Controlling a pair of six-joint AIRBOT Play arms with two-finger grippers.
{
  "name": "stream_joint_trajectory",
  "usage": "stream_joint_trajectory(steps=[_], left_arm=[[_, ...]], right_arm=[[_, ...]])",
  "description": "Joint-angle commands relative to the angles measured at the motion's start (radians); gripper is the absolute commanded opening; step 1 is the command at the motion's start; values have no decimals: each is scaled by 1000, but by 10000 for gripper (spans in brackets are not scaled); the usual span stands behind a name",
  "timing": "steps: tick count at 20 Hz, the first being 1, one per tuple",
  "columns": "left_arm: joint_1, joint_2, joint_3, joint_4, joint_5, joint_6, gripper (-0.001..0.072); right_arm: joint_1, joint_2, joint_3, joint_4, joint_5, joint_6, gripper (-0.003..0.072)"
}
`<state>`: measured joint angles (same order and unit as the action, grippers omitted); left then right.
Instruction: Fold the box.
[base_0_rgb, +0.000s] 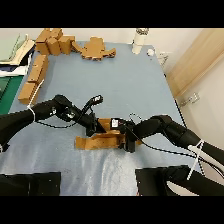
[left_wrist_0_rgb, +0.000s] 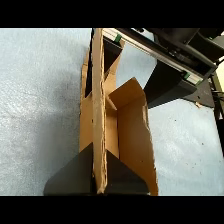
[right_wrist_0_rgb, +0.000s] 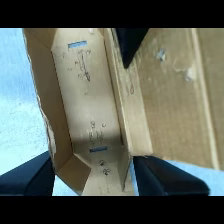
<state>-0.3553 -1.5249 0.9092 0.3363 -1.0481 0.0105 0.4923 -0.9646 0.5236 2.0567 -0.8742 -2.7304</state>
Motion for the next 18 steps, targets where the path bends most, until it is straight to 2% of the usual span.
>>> stream_joint_trajectory(steps=[1,14,18], left_arm=[[0,0,0,0,0,0,13],[0,0,0,0,0,0,13],[0,0,0,0,0,0,13]], right_arm=[[0,0,1,-26,-3,0,700],[-27,-5,0,-5,35,-6,700],[-16,-49,-9,16,36,-6,700]])
